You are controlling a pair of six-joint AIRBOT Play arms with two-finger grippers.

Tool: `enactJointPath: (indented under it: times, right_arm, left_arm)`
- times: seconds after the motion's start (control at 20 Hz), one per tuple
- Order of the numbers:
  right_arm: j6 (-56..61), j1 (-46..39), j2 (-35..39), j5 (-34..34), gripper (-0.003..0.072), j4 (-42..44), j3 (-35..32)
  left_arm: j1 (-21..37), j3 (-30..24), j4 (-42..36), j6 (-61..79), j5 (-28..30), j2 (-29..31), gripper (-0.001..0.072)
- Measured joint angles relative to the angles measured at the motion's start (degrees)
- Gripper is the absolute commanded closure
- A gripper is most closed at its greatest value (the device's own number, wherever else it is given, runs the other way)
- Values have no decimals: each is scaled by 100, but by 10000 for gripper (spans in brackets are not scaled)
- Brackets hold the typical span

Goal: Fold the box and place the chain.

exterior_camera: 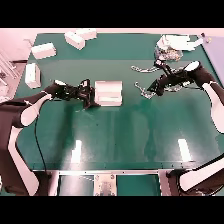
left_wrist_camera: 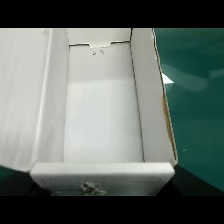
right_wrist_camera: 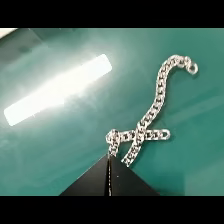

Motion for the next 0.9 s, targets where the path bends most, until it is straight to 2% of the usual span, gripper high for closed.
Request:
enactJointPath:
  times: [0.05,0.1,0.15,0.4,0.5,0.9]
  right_arm:
    - [42,15,68,7,604,26,2]
    - [83,24,96,22,244,7,-7]
    - [107,22,109,46,122,-52,-15]
    - [-114,-151,-52,46,124,-424,-35]
    - [-470,-205,-168,15,175,-540,-39]
    - [-1773,-267,-457,-210,176,-575,-39]
  left_arm:
    - [0,0,-2,-2,0,0,215]
    - [0,0,-2,0,2,0,215]
    - [0,0,0,0,0,0,215]
    - [0,0,-2,-2,0,0,215]
    - [0,0,-2,-2,0,0,215]
    - [0,0,0,-2,2,0,215]
